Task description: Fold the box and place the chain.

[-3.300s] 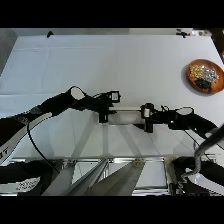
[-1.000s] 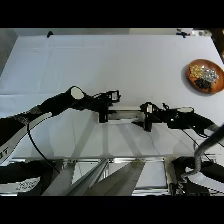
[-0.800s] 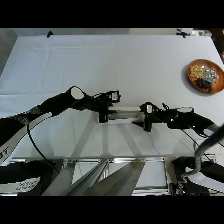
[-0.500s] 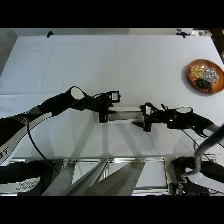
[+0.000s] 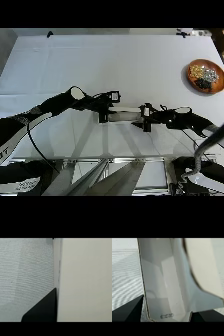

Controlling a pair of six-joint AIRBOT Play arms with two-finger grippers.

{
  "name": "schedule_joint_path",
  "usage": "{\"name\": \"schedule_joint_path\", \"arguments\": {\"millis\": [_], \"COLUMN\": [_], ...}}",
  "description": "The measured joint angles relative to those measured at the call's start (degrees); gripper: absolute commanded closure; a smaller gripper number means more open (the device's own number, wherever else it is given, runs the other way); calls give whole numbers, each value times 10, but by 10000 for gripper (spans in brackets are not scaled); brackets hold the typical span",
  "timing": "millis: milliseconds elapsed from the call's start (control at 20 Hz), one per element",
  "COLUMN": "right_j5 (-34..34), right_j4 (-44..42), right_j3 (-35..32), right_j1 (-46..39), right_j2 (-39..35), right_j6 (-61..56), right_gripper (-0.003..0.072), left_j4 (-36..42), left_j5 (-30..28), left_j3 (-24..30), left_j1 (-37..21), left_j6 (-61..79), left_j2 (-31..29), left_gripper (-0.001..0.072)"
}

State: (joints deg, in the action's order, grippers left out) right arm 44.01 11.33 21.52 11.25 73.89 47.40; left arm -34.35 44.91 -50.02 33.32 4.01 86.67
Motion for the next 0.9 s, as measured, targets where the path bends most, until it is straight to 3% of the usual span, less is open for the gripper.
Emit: {"name": "schedule_joint_path", "arguments": {"millis": [900], "right_j5": [-14], "right_j4": [53], "right_j3": [0], "right_j1": [0], "right_j2": [-1], "right_j6": [-18], "right_gripper": [394], "left_j4": [0], "left_j5": [0], "left_j3": [0], "left_j1": [0], "left_j6": [0], "left_j2": [0], "left_gripper": [695]}}
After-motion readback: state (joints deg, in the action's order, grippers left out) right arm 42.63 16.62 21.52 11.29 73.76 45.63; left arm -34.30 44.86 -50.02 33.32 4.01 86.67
